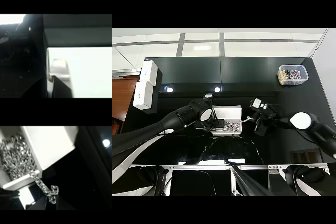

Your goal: Fold the box and place the chain.

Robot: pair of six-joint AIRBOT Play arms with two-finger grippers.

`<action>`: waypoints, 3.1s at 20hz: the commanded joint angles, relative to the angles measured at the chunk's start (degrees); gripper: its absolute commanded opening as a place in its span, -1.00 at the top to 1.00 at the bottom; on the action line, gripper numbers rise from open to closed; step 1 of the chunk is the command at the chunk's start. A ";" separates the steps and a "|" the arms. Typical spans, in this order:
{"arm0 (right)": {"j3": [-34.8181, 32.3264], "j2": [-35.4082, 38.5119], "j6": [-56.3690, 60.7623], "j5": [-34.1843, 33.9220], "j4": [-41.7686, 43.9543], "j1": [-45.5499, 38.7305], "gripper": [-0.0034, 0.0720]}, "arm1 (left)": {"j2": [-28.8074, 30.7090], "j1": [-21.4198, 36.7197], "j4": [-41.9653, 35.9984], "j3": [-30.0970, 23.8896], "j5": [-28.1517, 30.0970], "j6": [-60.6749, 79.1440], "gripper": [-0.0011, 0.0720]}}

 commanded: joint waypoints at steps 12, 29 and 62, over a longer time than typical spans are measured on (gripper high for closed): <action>4.59 -0.90 20.04 -1.27 21.11 3.48 -0.03 | 0.02 0.00 0.00 0.02 -0.07 0.02 0.89; 0.68 -1.40 48.94 18.53 12.92 -2.82 -0.03 | 0.02 0.02 0.04 0.04 2.05 0.37 0.89; -5.42 -7.78 70.40 0.35 31.80 6.99 -0.03 | 0.02 0.02 0.42 0.04 1.11 -0.17 0.89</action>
